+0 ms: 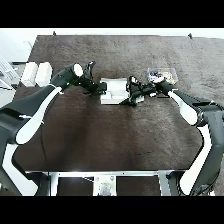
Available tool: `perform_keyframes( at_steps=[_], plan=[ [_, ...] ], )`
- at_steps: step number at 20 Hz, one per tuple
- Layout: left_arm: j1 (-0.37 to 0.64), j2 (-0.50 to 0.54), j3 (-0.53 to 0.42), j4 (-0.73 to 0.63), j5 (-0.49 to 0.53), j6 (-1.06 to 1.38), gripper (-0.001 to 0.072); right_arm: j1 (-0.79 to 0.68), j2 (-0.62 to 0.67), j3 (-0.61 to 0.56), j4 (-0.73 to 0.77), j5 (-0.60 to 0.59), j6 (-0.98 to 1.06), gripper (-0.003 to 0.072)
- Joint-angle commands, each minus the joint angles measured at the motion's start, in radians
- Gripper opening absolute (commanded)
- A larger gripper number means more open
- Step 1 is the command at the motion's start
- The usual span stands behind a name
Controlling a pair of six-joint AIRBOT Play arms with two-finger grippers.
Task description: Fold the box and place the chain.
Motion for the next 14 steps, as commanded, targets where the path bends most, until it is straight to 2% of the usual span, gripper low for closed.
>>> perform_keyframes(
  at_steps=[1, 6, 10, 14],
  plan=[
    [-0.002, -0.008, 0.005, 0.008, -0.011, -0.032, 0.0365, 0.0, 0.001, 0.0, 0.0, 0.001, 0.0, 0.059],
    [-0.002, -0.013, 0.005, 0.063, -0.045, -0.164, 0.0365, 0.001, 0.001, 0.0, 0.0, 0.001, 0.0, 0.059],
    [-0.002, -0.014, 0.006, 0.068, -0.043, -0.171, 0.0365, 0.0, 0.001, 0.0, 0.0, 0.001, 0.0, 0.059],
    [-0.018, -0.066, 0.094, 0.109, -0.1, -0.186, 0.0365, 0.001, 0.001, 0.0, 0.0, 0.001, 0.0, 0.059]
  ],
)
